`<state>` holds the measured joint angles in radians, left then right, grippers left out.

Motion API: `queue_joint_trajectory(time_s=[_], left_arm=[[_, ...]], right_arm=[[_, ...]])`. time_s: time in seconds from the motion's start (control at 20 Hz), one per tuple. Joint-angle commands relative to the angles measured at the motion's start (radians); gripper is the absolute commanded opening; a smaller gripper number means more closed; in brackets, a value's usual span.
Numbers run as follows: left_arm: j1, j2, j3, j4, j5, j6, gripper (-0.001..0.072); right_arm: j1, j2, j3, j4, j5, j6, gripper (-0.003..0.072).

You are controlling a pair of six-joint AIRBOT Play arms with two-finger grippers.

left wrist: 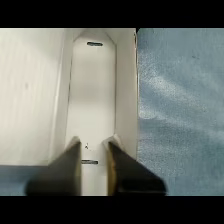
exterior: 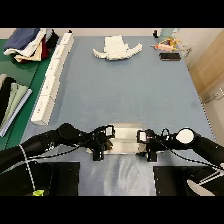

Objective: Fold the box.

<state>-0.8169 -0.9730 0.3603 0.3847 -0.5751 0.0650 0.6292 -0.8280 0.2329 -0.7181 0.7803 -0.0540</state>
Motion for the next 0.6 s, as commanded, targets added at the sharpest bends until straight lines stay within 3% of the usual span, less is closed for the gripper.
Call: queue_joint_trajectory(time_s=[0.0,0.15,0.3,0.55], left_arm=[[0.002,0.002,0.0,0.065,0.01,-0.111,0.0016],[0.002,0.011,0.0,0.174,-0.006,-0.385,0.0015],[0.002,0.092,0.0,0.301,-0.055,-0.723,0.0014],[0.003,0.417,0.0,0.581,-0.111,-1.313,0.0014]], right_arm=[[0.001,0.0,0.001,0.0,0.0,0.0,0.0513],[0.001,0.0,0.001,0.0,0.0,0.0,0.0513],[0.001,0.0,0.001,0.0,0.0,0.0,0.0514],[0.001,0.0,0.001,0.0,0.0,0.0,0.0514]])
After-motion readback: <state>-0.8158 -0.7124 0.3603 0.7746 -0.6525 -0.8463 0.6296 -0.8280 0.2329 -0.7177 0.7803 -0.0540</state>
